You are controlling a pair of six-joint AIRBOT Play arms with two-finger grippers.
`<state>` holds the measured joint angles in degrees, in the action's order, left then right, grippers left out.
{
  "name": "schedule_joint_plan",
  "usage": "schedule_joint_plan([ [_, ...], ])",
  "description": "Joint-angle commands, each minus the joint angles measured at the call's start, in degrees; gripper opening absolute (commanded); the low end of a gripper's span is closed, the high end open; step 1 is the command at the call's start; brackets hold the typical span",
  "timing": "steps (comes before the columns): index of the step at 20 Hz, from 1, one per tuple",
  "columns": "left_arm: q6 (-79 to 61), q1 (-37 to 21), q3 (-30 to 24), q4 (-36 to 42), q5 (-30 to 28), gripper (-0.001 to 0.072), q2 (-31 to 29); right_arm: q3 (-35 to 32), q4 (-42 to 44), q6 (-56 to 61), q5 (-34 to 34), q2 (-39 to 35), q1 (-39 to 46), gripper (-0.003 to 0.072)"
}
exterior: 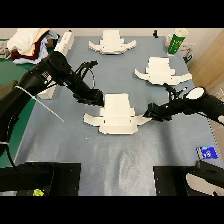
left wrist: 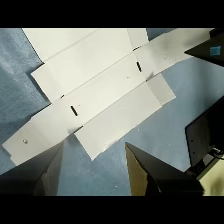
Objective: Fold the box.
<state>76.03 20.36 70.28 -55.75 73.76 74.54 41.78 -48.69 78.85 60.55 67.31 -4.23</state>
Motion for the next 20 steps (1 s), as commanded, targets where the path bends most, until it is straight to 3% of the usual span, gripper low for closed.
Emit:
schedule_joint_plan([
  [1, -0.1, 0.0, 0.0, 0.0, -0.3, 0.0582, 0.0, 0.7, -0.2, -2.4, 3.5, 3.1, 0.2, 0.0299],
  [7, -0.1, 0.2, 0.0, 3.7, -0.9, 0.0583, 0.0, 1.0, 10.8, -14.4, 7.8, 8.6, 0.2, 0.0291],
  [10, -2.2, 0.1, 0.0, 4.8, -1.5, 0.0583, 0.0, 2.7, 11.2, -15.2, 8.2, 11.1, 0.2, 0.0269],
  [11, -2.5, -0.2, 0.0, 4.6, -1.1, 0.0583, 0.0, 3.4, 11.2, -15.5, 8.5, 11.8, 0.2, 0.0192],
  [12, -2.7, -0.9, 0.0, 4.3, -0.6, 0.0583, 0.0, 4.0, 11.2, -16.3, 8.8, 12.2, 0.2, 0.0057],
  [13, -2.9, -2.0, 0.0, 4.3, 0.4, 0.0583, 0.0, 4.1, 11.5, -17.3, 8.8, 12.3, 0.2, 0.0001],
  [15, -3.2, -5.8, -0.1, 3.7, 2.8, 0.0583, 0.0, 3.6, 12.6, -20.4, 9.4, 11.8, -0.7, -0.0001],
  [17, -3.3, -10.8, -2.0, 2.6, 4.7, 0.0583, 0.0, -0.8, 15.2, -22.9, 5.7, 8.0, -4.7, 0.0000],
  [20, -6.9, -17.0, -9.4, 4.8, 6.3, 0.0583, 0.0, -9.8, 15.0, -22.7, -9.2, -0.7, -13.7, -0.0001],
])
